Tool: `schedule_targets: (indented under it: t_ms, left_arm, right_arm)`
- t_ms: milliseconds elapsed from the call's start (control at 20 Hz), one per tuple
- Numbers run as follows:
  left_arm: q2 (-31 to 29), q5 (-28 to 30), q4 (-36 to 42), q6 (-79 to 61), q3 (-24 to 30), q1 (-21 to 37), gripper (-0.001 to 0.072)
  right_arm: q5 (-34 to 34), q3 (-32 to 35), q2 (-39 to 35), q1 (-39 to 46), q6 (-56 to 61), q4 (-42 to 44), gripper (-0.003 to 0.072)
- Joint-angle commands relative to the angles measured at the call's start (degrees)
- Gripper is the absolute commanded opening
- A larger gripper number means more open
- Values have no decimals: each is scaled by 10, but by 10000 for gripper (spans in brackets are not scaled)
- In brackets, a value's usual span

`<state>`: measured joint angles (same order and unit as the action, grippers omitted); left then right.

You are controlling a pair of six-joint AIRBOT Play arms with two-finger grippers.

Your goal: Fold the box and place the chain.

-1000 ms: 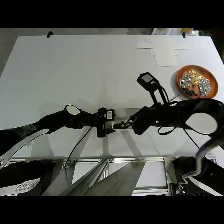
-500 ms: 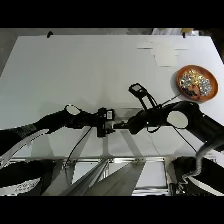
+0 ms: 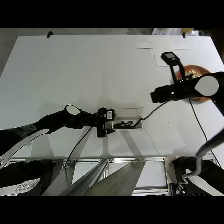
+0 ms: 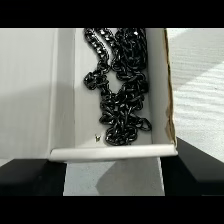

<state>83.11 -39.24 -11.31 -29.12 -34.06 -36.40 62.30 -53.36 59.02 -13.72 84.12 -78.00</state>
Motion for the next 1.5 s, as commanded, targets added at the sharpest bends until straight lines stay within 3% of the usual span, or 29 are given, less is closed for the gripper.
schedule_targets:
  t_ms: [0, 100, 150, 500, 600, 850, 1350, 1450]
  left_arm:
    - [0, 0, 0, 0, 0, 0, 97]
    - [0, 0, 0, 0, 0, 0, 97]
    - [0, 0, 0, 0, 0, 0, 97]
    - [0, 0, 0, 0, 0, 0, 97]
    - [0, 0, 0, 0, 0, 0, 97]
    - [0, 0, 0, 0, 0, 0, 97]
    - [0, 0, 0, 0, 0, 0, 97]
    - [0, 0, 0, 0, 0, 0, 97]
  right_arm:
    - [7, 12, 59, 83, 0, -38, 98]
    - [-9, 27, 96, 84, 0, -45, 281]
    - [-15, 30, 113, 83, 0, -44, 296]
    - [-24, 32, 181, 66, 3, -82, 300]
    - [-29, 32, 195, 66, 14, -85, 347]
    - [-49, 32, 203, 66, 14, -85, 346]
    - [-74, 32, 206, 66, 16, -85, 335]
    - [-72, 32, 212, 66, 16, -85, 288]
